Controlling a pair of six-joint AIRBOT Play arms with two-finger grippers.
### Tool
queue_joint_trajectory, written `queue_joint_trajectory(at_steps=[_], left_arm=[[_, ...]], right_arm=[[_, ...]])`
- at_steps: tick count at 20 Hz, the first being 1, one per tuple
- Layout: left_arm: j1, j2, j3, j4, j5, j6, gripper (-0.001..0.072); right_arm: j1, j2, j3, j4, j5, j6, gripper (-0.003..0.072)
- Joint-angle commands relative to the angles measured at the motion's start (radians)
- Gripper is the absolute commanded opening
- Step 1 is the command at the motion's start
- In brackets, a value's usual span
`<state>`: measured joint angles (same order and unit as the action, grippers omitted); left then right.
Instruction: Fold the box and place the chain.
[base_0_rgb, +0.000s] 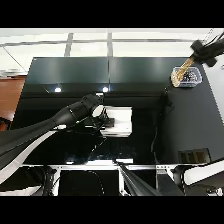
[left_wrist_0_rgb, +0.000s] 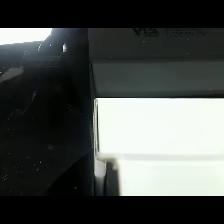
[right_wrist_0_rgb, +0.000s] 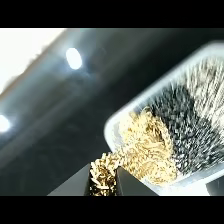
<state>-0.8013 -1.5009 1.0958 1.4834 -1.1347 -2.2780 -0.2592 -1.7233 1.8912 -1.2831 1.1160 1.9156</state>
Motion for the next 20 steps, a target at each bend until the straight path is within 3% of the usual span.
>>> queue_joint_trajectory(at_steps=[1,4,8,11,13,20], left_arm=[[0.0,0.001,0.001,0.0,0.001,0.0,0.0026],[0.0,0.001,0.001,0.0,0.0,0.0,0.0026],[0.0,0.001,0.001,0.0,0.0,0.0,0.0026],[0.0,0.001,0.001,0.0,0.0,0.0,0.0026],[0.0,0.001,0.001,0.0,0.0,0.0,0.0026],[0.0,0.001,0.001,0.0,0.005,0.0,0.0025]], right_arm=[[-0.012,0.146,0.008,0.002,-0.032,-0.093,0.0007],[-0.015,0.216,0.071,0.0,-0.047,-0.117,0.0007],[-0.015,0.266,0.189,0.043,0.039,-0.194,0.0007],[-0.015,0.362,0.163,0.129,0.237,-0.359,0.0006],[-0.015,0.443,0.094,0.203,0.359,-0.425,0.0006],[0.053,0.763,-0.367,0.528,0.41,-0.54,0.0005]])
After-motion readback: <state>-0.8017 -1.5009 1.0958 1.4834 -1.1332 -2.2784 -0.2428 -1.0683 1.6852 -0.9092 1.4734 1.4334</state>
